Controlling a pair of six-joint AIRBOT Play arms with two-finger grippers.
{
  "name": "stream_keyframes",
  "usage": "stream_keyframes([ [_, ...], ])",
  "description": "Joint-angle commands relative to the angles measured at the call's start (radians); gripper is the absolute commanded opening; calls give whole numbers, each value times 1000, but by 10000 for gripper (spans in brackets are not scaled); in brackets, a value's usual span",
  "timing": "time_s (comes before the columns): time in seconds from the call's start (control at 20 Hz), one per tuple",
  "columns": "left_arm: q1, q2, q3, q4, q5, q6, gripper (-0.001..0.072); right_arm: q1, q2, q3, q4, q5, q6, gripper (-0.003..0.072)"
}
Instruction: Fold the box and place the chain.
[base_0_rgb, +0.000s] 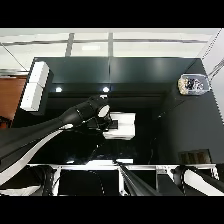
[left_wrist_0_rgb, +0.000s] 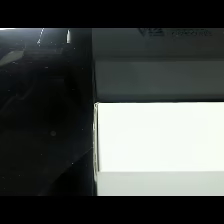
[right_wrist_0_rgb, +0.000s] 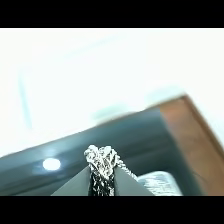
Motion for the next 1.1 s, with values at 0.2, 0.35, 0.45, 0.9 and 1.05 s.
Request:
stream_keyframes([
  [0.2,0,-1,0,0,-2,0,29,169,158,-1,174,232,-139,12],
  [0.35,0,-1,0,0,-2,0,29,273,172,-1,203,306,-177,12],
  [0.45,0,-1,0,0,-2,0,29,334,172,-8,244,349,-207,12],
  [0.9,0,-1,0,0,-2,0,29,456,172,-199,403,504,-275,12],
  [1.05,0,-1,0,0,-2,0,29,457,172,-253,494,505,-302,12],
])
